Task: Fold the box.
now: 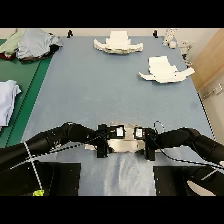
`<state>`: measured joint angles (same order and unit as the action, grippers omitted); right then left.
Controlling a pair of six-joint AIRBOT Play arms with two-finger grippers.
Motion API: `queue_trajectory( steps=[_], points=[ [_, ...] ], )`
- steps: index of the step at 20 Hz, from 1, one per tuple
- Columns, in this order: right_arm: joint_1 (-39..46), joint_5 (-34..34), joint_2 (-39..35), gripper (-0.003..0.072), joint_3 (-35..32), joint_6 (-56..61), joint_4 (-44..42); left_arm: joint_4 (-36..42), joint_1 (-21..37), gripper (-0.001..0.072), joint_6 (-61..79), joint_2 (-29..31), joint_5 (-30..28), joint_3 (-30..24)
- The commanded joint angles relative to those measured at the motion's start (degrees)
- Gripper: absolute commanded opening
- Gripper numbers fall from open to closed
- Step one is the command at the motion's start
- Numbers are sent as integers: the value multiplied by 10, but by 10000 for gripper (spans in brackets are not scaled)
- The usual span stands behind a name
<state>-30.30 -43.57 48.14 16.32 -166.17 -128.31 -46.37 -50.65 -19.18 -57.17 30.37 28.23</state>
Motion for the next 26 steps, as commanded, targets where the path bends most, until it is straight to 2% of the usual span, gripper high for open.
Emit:
queue_trajectory(
  steps=[1,2,3,4,6,8,10,14,16,21,23,26],
  points=[
    [0,0,0,505,0,1,0,1,0,586,-4,0,2,0],
    [0,0,0,506,0,1,0,-1,0,364,-4,0,3,0],
    [0,0,0,505,0,1,0,-10,0,104,-5,1,10,0],
    [0,0,0,505,0,1,0,-34,0,17,-33,4,15,0],
    [0,0,0,505,0,1,0,-110,7,17,-142,20,49,8],
    [0,0,0,505,0,1,0,-173,28,17,-235,51,114,22],
    [0,0,0,505,0,1,0,-185,56,17,-281,97,172,33],
    [0,0,0,505,0,1,0,-189,126,17,-389,198,195,33],
    [0,0,0,506,0,1,0,-213,174,17,-471,226,210,33],
    [0,0,0,505,0,1,0,-231,307,17,-619,208,314,16],
    [0,0,0,505,0,1,0,-211,334,17,-640,190,317,-11],
    [0,0,0,505,0,1,0,-132,338,16,-622,156,300,-48]
  ],
)
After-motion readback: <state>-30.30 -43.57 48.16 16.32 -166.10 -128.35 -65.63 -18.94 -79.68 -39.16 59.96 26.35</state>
